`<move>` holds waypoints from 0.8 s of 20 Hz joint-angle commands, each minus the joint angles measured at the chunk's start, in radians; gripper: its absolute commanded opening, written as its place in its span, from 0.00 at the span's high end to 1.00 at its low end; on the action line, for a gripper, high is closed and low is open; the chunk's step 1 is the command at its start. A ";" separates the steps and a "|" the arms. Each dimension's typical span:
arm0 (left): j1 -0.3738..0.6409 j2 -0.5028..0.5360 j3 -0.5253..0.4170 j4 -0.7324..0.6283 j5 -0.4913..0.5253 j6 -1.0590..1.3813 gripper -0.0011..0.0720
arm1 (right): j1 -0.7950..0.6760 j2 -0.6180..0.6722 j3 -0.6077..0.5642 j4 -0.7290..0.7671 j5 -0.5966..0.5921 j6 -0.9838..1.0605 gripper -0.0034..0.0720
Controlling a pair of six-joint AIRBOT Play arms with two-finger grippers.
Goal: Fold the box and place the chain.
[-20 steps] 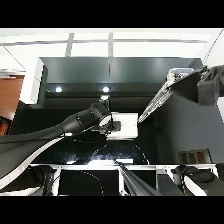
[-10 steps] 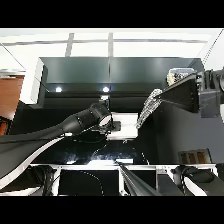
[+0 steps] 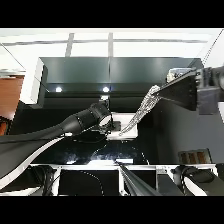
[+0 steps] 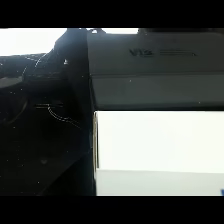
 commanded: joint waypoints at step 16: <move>0.000 0.000 0.001 0.000 0.001 0.000 0.95 | 0.114 -0.013 -0.430 -0.138 -0.256 0.047 0.91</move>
